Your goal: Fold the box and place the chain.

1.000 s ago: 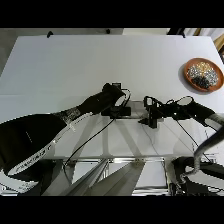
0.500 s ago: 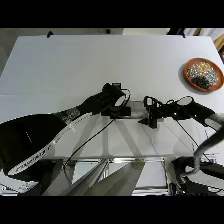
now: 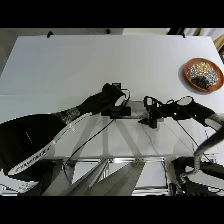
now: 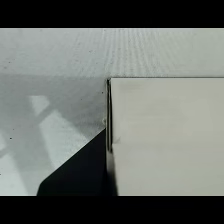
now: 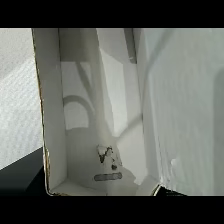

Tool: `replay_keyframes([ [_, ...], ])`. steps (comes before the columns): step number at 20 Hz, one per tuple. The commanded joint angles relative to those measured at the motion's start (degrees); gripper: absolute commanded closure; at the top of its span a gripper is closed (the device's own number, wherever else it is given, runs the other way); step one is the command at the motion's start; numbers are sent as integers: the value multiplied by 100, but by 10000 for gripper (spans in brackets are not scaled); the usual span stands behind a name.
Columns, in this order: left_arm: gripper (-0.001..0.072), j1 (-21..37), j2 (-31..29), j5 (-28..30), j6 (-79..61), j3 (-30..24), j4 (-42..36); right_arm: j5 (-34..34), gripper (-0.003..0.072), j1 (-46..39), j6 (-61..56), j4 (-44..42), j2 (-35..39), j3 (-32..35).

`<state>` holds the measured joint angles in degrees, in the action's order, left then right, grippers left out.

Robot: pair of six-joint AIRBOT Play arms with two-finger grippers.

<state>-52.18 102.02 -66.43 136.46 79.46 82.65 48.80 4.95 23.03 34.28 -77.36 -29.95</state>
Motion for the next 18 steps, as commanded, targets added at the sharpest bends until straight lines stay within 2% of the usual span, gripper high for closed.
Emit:
replay_keyframes([
  [1, 694, -4, 4, -131, 0, 7, -144, 2, 235, -2, -2, -4, 4, 2],
  [8, 684, 0, -2, -111, 0, 7, -234, 2, 235, -2, -2, -4, 4, 2],
  [9, 545, 0, -13, -111, 0, 9, -289, 2, 235, -2, -2, -2, 4, 2],
  [10, 354, -4, -33, -105, 2, 9, -337, 2, 235, -2, -2, -2, 4, 2],
  [11, 265, -4, -63, -107, 4, 9, -361, 2, 235, -2, -2, -2, 4, 2],
  [15, 264, -4, -328, -107, -4, 9, -332, 2, 235, -2, -2, -2, 4, 2],
  [18, 194, -4, -584, -125, -20, 9, -326, 4, 235, -2, -2, -2, 4, 2],
])
